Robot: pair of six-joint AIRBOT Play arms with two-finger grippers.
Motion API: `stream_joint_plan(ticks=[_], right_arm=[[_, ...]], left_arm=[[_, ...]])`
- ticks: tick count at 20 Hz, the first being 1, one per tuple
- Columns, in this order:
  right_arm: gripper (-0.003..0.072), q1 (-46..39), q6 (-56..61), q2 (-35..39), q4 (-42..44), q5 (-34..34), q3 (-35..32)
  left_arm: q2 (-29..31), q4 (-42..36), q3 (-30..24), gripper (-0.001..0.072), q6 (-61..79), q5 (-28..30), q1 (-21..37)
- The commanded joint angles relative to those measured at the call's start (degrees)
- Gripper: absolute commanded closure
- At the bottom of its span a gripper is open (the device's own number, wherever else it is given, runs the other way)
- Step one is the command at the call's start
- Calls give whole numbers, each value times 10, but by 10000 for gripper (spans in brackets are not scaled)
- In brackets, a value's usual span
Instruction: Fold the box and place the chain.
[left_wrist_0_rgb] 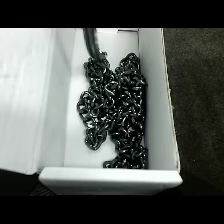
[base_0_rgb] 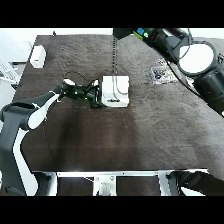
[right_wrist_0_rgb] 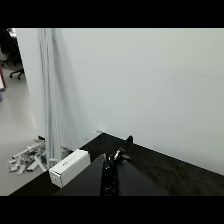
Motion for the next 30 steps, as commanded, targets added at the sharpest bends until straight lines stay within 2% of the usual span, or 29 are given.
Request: stream_joint_plan(ticks=[1, 7, 17, 21, 25, 30], right_arm=[[674, 11, 0, -24, 3, -10, 31], [674, 10, 0, -34, 2, 6, 23], [674, -30, 0, -34, 1, 3, -168], [674, -57, 20, -34, 3, 3, -217], [675, -59, 35, -26, 3, -3, -204], [675, -56, 35, 36, 2, -3, -172]], left_arm=[[0, 0, 0, 476, 0, 0, 0], [0, 0, 0, 476, 0, 0, 0], [0, 0, 0, 476, 0, 0, 0], [0, 0, 0, 476, 0, 0, 0], [0, 0, 0, 476, 0, 0, 0], [0, 0, 0, 476, 0, 0, 0]])
